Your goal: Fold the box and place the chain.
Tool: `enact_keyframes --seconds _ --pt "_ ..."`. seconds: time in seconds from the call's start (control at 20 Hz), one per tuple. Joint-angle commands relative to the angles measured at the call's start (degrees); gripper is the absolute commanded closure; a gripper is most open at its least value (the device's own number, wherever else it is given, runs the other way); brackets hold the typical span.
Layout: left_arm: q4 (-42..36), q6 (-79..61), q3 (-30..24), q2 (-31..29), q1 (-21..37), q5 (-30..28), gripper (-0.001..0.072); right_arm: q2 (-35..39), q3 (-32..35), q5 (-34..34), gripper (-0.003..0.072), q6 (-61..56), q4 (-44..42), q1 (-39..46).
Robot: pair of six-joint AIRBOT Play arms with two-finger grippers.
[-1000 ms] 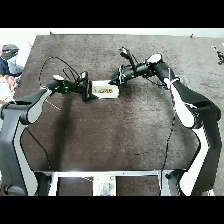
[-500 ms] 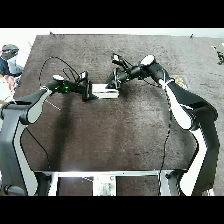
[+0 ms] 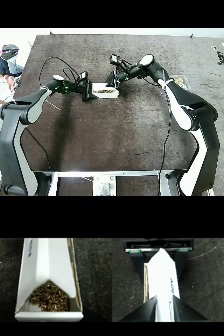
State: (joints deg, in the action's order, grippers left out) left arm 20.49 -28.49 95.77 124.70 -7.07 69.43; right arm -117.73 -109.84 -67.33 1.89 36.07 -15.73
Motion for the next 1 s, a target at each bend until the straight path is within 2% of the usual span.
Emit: enact_keyframes --seconds 0.0,0.3,0.5,0.8,0.95 --pt "0.04 -0.04 0.04 0.0 -0.02 0.02 0.0434 0.09 -0.07 -0.35 0.0463 0.02 0.26 -0.11" --pt "0.04 -0.04 0.04 0.0 -0.02 0.02 0.0434 0.09 -0.07 -0.09 0.0463 -0.28 8.98 -2.58" --pt "0.04 -0.04 0.04 0.0 -0.02 0.02 0.0434 0.09 -0.04 0.28 0.0463 -2.21 10.25 -2.93" --pt "0.04 -0.04 0.04 0.0 -0.02 0.02 0.0434 -0.04 0.0 -7.41 0.0461 -5.86 11.54 -2.91" --pt "0.02 -0.04 0.04 0.0 -0.02 0.02 0.0434 -0.26 0.44 -7.72 0.0461 -6.45 11.72 -2.89"
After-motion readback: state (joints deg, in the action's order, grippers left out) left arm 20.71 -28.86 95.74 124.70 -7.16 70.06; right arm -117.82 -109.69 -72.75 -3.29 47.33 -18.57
